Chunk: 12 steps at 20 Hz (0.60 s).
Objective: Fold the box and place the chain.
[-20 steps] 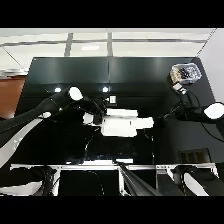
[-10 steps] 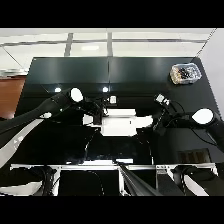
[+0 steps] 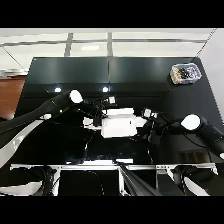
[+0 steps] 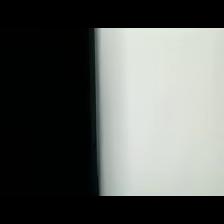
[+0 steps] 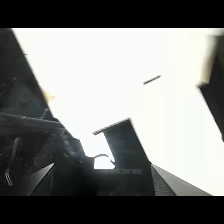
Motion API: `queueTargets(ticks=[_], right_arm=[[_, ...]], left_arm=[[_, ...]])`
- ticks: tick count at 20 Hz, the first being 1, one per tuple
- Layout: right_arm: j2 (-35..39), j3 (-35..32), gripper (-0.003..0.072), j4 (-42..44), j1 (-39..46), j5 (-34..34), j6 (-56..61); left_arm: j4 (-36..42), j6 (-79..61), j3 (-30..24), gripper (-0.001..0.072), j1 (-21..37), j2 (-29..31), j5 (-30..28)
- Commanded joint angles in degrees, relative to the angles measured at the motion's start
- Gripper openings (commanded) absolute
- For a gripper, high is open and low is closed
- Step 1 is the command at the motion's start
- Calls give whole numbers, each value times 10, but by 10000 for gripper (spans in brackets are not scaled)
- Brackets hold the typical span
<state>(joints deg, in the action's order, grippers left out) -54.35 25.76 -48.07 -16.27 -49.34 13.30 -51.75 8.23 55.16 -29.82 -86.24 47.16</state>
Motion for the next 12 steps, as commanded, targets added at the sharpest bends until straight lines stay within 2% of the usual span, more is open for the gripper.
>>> queueTargets(ticks=[1, 7, 10, 12], right_arm=[[-16, -9, 699, 13, -49, 61, -51], [-50, -9, 699, 126, -92, 157, -145], [-50, -1, 699, 122, -91, 183, -145], [-50, 26, 700, 99, -91, 158, -145]], left_arm=[[-1, 2, -1, 27, 0, 0, 0], [-1, 2, -1, 27, 0, 0, -2], [0, 2, -1, 27, -1, 0, -2], [0, 2, -1, 27, -1, 0, -2]])
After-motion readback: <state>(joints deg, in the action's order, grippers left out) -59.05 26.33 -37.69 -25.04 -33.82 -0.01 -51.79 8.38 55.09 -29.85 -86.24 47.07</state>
